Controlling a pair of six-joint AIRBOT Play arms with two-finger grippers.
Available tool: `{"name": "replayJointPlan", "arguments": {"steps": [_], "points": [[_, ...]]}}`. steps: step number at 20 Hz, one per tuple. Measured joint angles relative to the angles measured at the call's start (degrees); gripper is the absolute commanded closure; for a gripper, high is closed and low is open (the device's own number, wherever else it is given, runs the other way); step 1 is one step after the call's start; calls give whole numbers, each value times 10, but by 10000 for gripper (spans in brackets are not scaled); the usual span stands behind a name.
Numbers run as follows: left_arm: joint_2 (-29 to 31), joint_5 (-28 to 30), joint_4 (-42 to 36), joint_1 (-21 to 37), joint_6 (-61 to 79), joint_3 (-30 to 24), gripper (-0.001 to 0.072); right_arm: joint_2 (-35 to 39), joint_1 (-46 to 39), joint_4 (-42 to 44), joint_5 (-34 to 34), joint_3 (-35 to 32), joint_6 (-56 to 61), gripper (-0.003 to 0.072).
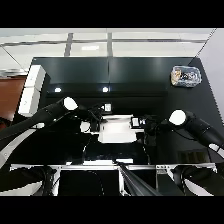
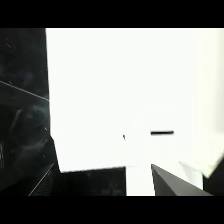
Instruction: Fold the box and place the chain.
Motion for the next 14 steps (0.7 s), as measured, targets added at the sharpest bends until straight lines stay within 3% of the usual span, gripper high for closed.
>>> {"name": "replayJointPlan", "arguments": {"steps": [14], "points": [[0,0,0,0,0,0,680,-31,51,47,-59,3,-16,-18]]}}
